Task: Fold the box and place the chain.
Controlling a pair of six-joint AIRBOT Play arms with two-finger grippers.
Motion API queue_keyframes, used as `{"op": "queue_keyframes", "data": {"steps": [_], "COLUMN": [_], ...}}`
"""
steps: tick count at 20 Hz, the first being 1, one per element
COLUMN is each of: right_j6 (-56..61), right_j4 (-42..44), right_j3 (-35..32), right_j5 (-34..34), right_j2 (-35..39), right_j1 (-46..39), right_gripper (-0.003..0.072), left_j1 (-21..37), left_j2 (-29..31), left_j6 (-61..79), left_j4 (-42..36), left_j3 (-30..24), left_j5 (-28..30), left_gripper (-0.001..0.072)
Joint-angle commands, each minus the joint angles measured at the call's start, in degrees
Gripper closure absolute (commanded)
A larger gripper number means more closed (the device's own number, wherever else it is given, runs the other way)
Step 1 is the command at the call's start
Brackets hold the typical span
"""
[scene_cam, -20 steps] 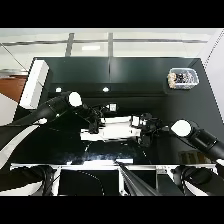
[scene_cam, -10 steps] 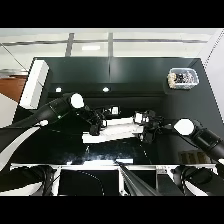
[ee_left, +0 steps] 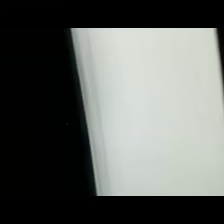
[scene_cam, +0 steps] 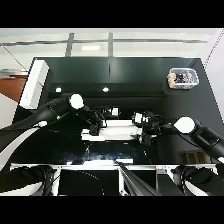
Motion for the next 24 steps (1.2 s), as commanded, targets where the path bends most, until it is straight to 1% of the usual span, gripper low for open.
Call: {"op": "queue_keyframes", "data": {"steps": [1,6,9,14,18,22,24], "right_j6": [-2.08,-6.64,-9.03,-9.38,-10.49,-17.64,-18.16], "right_j4": [4.02,5.07,5.38,5.49,5.88,13.31,13.38], "right_j3": [-0.42,-2.91,-4.85,-4.94,-4.94,-4.92,-4.92], "right_j5": [2.01,1.62,-0.7,-4.33,-4.59,-4.59,-4.57], "right_j2": [-1.79,-4.7,-5.22,-5.31,-6.71,-7.13,-7.56], "right_j1": [0.04,1.9,1.88,1.88,1.88,1.88,1.88], "right_gripper": [-0.0027,-0.0027,-0.0027,-0.0027,-0.0027,-0.0027,-0.0026], "left_j1": [-0.02,-0.02,-0.02,-0.04,-0.02,-0.02,-0.02], "left_j2": [0.04,-0.02,-0.02,-0.02,-0.02,-0.02,-0.02], "left_j6": [-0.04,-0.04,-0.04,-0.09,-0.11,-0.11,-0.11], "left_j4": [0.22,0.22,0.2,0.17,0.15,0.13,0.15], "left_j3": [0.07,0.07,0.07,0.07,0.04,0.04,0.04], "left_j5": [0.5,0.55,0.5,-0.9,-1.18,-1.18,-1.05], "left_gripper": [0.0682,0.0681,0.0681,0.0681,0.0681,0.0681,0.0681]}}
